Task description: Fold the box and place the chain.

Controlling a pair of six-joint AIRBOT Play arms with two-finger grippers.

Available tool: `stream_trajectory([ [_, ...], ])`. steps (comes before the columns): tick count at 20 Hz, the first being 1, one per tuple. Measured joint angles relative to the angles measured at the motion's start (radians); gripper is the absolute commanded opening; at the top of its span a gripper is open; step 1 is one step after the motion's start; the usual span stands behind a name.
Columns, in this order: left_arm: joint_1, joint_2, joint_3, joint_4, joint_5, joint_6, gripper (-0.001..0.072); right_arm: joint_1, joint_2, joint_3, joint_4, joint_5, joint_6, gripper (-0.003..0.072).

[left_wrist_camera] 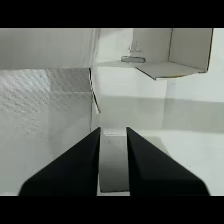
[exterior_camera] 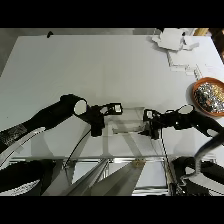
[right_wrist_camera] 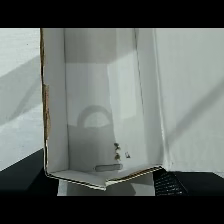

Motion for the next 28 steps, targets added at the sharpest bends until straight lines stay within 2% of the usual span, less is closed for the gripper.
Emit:
stream_trajectory([
  [4,0.004,0.0,-0.016,-0.052,0.038,0.095,0.0284,0.0,0.0,0.0,0.0,0.0,0.0,0.0466],
  [9,-0.001,-0.001,-0.053,-0.151,0.136,0.261,0.0272,0.0,0.0,0.0,0.0,0.0,0.0,0.0466],
  [12,-0.002,-0.001,-0.07,-0.173,0.141,0.298,0.027,0.0,0.0,0.0,0.0,0.0,0.0,0.0466],
  [13,-0.002,-0.001,-0.073,-0.177,0.139,0.303,0.0255,0.0,0.0,0.0,0.0,0.0,0.0,0.0466],
  [14,-0.002,-0.001,-0.075,-0.185,0.138,0.307,0.018,0.0,0.0,0.0,0.0,0.0,0.0,0.0466],
  [15,-0.003,-0.001,-0.077,-0.196,0.138,0.313,0.0135,0.0,0.0,0.0,0.0,0.0,0.0,0.0466],
  [26,-0.046,-0.043,-0.08,-0.323,0.22,0.334,0.0127,0.0,0.0,0.0,0.0,0.0,0.0,0.0466],
  [27,-0.051,-0.047,-0.081,-0.329,0.232,0.335,0.0026,0.0,0.0,0.0,0.0,0.0,0.0,0.0466],
  [28,-0.057,-0.05,-0.081,-0.337,0.244,0.335,0.0005,0.0,0.0,0.0,0.0,0.0,0.0,0.0466],
])
